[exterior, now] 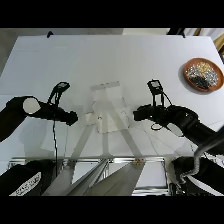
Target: Fold the box and place the chain.
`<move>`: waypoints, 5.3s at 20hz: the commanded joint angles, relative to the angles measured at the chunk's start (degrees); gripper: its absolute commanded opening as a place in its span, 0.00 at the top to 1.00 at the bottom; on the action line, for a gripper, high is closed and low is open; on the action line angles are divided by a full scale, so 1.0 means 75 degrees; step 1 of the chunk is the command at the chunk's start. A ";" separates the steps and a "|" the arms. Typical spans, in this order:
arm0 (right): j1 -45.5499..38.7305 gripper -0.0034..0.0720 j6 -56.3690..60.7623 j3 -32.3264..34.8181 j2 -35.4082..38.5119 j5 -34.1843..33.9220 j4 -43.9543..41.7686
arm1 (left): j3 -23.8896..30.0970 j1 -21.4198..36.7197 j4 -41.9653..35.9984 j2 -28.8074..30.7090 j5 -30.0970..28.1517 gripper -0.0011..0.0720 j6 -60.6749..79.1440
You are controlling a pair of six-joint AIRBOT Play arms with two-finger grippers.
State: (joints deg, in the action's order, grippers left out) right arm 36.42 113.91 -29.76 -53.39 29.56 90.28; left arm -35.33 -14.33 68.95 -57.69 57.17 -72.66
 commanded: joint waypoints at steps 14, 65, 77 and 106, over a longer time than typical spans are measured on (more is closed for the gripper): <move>0.0009 0.94 0.0012 0.0003 0.0006 -0.0006 -0.0134 | -0.2908 0.0495 -0.4162 -0.2865 0.1979 0.09 0.5062; -0.0242 0.48 -0.0516 -0.0752 0.1801 0.2090 0.0714 | -0.2894 -0.0216 -0.4538 -0.4115 0.2527 0.99 0.8172; -0.0603 0.48 -0.0854 -0.0775 0.3037 0.4185 0.0644 | -0.1883 -0.2521 -0.5534 -0.3413 0.0143 0.99 0.9906; -0.0603 0.48 -0.0854 -0.0775 0.3037 0.3701 0.0385 | -0.1842 -0.2104 -0.5945 -0.4208 -0.1317 0.98 1.1342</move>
State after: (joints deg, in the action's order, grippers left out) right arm 31.94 107.48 -35.51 -30.65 57.74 93.21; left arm -49.17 -30.15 27.88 -89.14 48.36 8.95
